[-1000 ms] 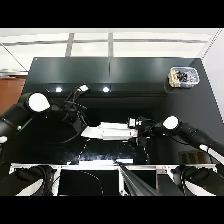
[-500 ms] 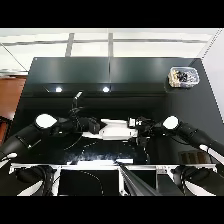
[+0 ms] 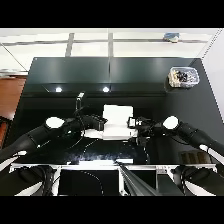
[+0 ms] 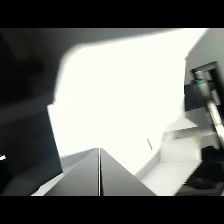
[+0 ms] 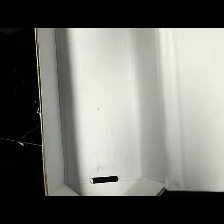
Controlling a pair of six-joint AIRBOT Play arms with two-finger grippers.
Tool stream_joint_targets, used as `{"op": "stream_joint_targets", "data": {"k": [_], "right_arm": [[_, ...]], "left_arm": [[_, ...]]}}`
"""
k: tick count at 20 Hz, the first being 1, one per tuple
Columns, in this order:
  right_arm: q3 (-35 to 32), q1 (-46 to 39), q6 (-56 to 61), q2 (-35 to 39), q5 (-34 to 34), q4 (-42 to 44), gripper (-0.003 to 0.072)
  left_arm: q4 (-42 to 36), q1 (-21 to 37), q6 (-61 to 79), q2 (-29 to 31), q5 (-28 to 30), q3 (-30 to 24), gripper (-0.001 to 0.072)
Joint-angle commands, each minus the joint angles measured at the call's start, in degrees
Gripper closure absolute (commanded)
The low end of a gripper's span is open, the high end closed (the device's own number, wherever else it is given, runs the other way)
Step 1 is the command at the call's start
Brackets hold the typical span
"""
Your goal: Fold the box and place the chain.
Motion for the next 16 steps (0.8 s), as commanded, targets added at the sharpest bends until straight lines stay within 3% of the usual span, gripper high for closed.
{"op": "stream_joint_targets", "data": {"k": [1, 5, 12, 16], "right_arm": [[0.0, 0.0, 0.0, -0.04, 0.02, 0.0, 0.022], [0.0, 0.0, 0.0, -0.04, 0.0, 0.0, 0.0219], [0.0, 0.0, 0.0, -0.04, 0.02, 0.0, 0.0219], [0.0, 0.0, 0.0, -0.04, 0.04, 0.0, 0.0219]], "left_arm": [[-0.5, -0.2, 1.22, -1.77, 0.48, -0.02, 0.0685], [-0.11, -0.2, 1.22, -1.75, 0.31, -0.02, 0.0685], [7.45, -0.09, 1.2, -1.4, 0.07, 0.5, 0.0685], [13.14, 0.48, 1.18, 2.91, -0.72, 1.62, 0.0681]]}}
